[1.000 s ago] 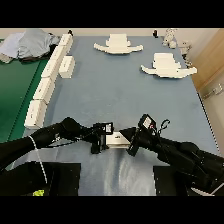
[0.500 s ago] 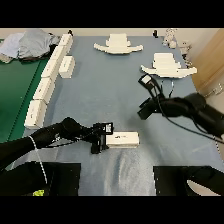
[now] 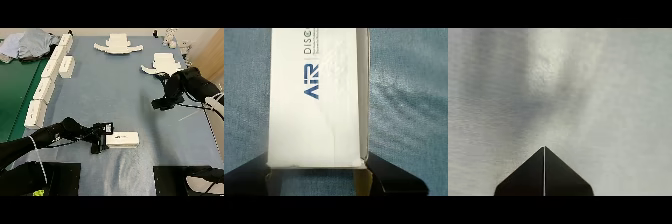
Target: Fold the box.
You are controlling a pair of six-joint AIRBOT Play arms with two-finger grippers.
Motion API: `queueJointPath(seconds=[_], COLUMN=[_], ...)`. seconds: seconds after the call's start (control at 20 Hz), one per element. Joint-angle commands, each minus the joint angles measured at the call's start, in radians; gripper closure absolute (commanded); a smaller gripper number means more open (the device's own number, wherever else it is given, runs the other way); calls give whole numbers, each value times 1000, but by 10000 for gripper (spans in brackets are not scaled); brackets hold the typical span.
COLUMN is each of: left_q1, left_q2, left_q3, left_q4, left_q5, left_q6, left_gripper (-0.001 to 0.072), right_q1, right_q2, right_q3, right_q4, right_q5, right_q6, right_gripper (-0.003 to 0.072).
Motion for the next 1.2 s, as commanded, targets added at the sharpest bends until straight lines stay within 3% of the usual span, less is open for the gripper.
queueJointPath(seconds=[0.0, 0.3, 0.45, 0.55, 0.75, 0.9, 1.0, 1.15], left_q1=[0, 3, 63, 172, 519, 767, 850, 861], left_q2=[0, 6, 71, 145, 232, 232, 217, 115], left_q3=[1, 10, 27, 41, 71, 80, 80, 125], left_q4=[0, 3, 18, 106, 483, 533, 533, 532], left_q5=[0, 4, 11, 12, 7, -17, 42, 99], left_q6=[0, -45, -187, -401, -968, -1059, -1054, -1054], left_gripper=[281, 281, 281, 281, 281, 281, 281, 281], right_q1=[-13, -13, -13, -13, -13, -13, -13, -13], right_q2=[-29, -29, -29, -29, -29, -29, -29, -29], right_q3=[17, 17, 17, 17, 17, 17, 17, 17], right_q4=[-14, -14, -14, -14, -14, -14, -14, -14], right_q5=[-52, -52, -52, -52, -52, -52, -52, -52], right_q6=[32, 32, 32, 32, 32, 32, 32, 32], right_gripper=[682, 682, 682, 682, 682, 682, 682, 682])
